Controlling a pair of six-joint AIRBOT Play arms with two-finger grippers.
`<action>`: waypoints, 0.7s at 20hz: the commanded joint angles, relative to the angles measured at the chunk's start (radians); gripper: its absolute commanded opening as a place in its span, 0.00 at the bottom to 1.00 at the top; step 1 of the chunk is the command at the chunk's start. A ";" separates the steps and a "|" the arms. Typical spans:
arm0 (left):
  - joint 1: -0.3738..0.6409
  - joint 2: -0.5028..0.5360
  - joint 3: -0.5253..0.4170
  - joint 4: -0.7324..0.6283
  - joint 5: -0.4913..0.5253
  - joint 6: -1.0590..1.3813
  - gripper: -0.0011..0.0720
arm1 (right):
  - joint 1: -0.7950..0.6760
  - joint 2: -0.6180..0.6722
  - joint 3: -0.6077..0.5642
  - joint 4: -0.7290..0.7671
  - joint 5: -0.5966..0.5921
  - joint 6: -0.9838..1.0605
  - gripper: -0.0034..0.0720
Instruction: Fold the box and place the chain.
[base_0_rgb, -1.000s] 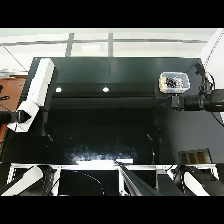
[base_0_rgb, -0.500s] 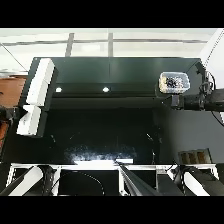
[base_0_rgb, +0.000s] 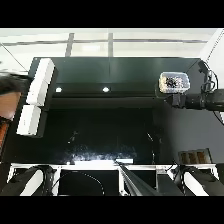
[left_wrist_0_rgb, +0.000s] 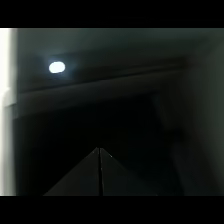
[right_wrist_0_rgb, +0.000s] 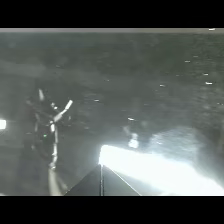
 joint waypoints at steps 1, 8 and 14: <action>-0.352 0.009 0.010 0.210 0.057 -0.302 0.05 | 0.000 0.095 0.000 -0.272 0.045 0.148 0.07; -0.658 0.010 -0.233 0.551 0.191 -0.755 0.05 | 0.000 0.294 -0.203 -0.646 0.181 0.426 0.07; -0.633 0.029 -0.237 0.555 0.202 -0.755 0.05 | 0.000 0.294 -0.207 -0.646 0.182 0.426 0.07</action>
